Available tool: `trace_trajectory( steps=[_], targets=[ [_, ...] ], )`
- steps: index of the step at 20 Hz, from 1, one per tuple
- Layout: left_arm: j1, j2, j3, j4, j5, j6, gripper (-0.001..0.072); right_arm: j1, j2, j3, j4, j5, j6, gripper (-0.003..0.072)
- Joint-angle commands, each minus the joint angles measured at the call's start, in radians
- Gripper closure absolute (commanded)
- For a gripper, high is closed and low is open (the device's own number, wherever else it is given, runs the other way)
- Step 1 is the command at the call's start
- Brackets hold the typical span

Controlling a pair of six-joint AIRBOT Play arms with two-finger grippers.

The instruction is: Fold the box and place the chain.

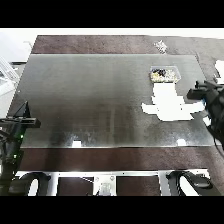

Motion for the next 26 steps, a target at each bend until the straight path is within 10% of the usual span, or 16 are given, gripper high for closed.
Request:
trace_trajectory(
  steps=[1,5,8,13,21,26],
  targets=[
    [0.000,0.000,0.000,0.000,0.000,0.000,0.0687,-0.052,-0.169,0.143,0.000,0.009,0.009,0.0386],
    [0.000,0.000,0.000,0.000,0.000,0.000,0.0687,-0.118,-0.184,0.151,-0.007,0.058,0.049,0.0313],
    [0.000,0.000,0.000,0.000,0.000,0.000,0.0687,-0.336,-0.264,0.151,-0.045,0.330,0.212,0.0311],
    [0.000,0.000,0.000,0.000,0.000,0.000,0.0688,-0.701,-0.483,0.274,-0.748,0.815,0.750,0.0311],
    [0.000,0.000,0.000,0.000,0.000,0.000,0.0687,-0.825,-0.955,0.903,-1.141,1.522,0.924,0.0292],
    [0.000,0.000,0.000,0.000,0.000,0.000,0.0687,-0.756,-1.176,1.220,-1.168,1.681,0.953,0.0195]
  ],
)
